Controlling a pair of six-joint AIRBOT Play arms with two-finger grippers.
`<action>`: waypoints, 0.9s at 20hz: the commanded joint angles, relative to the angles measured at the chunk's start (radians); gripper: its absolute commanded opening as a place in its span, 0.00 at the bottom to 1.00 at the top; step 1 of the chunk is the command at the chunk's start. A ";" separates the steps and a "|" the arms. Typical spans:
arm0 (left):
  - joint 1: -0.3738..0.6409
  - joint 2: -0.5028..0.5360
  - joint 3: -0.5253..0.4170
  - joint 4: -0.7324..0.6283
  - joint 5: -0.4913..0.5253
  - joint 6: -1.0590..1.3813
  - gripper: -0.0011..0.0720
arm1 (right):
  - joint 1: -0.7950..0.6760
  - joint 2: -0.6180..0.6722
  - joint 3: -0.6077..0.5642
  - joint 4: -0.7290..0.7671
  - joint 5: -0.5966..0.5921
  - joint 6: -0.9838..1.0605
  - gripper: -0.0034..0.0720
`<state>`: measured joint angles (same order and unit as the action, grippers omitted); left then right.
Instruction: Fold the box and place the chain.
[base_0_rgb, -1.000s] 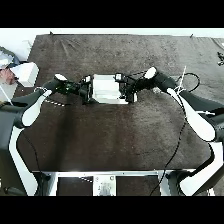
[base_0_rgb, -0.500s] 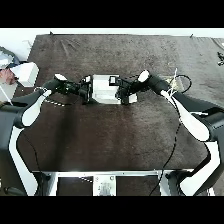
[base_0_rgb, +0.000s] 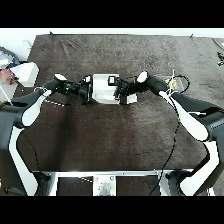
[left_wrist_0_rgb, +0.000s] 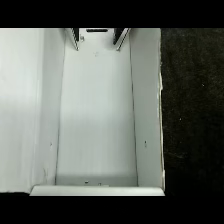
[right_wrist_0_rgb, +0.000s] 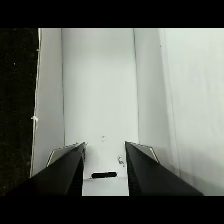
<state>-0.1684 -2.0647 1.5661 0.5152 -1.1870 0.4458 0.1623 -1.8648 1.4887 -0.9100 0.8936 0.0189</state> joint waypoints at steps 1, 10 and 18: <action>0.000 0.000 0.000 0.000 0.000 0.000 0.51 | 0.001 0.000 0.000 0.002 -0.001 0.000 0.54; 0.000 0.000 0.000 0.000 0.000 0.000 0.51 | 0.000 0.000 0.000 -0.002 0.000 0.000 0.70; 0.000 0.000 0.000 0.000 0.000 0.000 0.51 | -0.022 0.061 0.000 -0.219 0.069 0.248 0.20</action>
